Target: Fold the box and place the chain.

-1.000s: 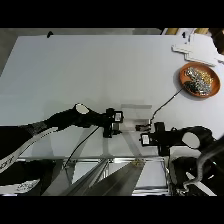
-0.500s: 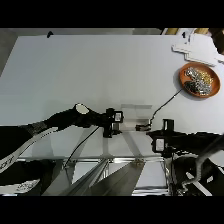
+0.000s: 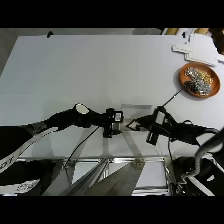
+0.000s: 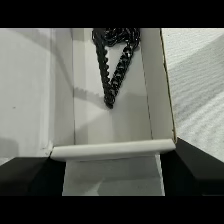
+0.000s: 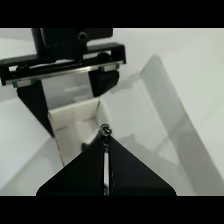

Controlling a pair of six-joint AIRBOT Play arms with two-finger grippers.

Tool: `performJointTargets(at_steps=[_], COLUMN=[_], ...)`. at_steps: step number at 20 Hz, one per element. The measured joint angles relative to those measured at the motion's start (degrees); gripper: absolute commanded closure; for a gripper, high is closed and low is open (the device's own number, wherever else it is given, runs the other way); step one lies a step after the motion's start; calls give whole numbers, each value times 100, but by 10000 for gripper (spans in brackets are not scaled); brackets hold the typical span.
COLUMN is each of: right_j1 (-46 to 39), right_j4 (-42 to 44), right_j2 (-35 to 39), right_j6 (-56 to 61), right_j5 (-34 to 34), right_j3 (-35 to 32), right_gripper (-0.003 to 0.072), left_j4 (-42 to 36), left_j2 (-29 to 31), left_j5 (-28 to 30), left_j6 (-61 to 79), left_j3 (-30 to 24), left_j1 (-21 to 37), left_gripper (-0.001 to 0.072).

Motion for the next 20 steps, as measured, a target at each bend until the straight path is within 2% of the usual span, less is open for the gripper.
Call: performJointTargets(at_steps=[3,4,5,6,9,12,14,18,20], right_j1=[0,0,0,0,-122,-796,-1475,-2411,-2562], right_j4=[92,114,131,133,-4,-619,-1145,-1663,-1746], right_j2=[-538,-686,-826,-925,-992,-798,-662,-715,-916], right_j6=[7,9,9,9,59,177,229,407,629], right_j5=[-48,-55,-63,-66,63,782,1287,1580,1532], right_j3=[9,9,9,9,83,330,452,555,570], right_gripper=[663,595,449,390,390,406,598,593,555], left_j4=[0,0,0,0,0,0,0,0,0], left_j2=[0,0,0,0,0,0,0,0,0], left_j5=[2,2,2,2,2,2,2,2,2], left_j6=[2,0,0,0,0,0,0,0,0], left_j3=[0,0,0,0,0,0,0,0,0], left_j1=[0,0,0,0,0,0,0,0,0], left_gripper=[435,435,435,435,435,435,435,435,435])
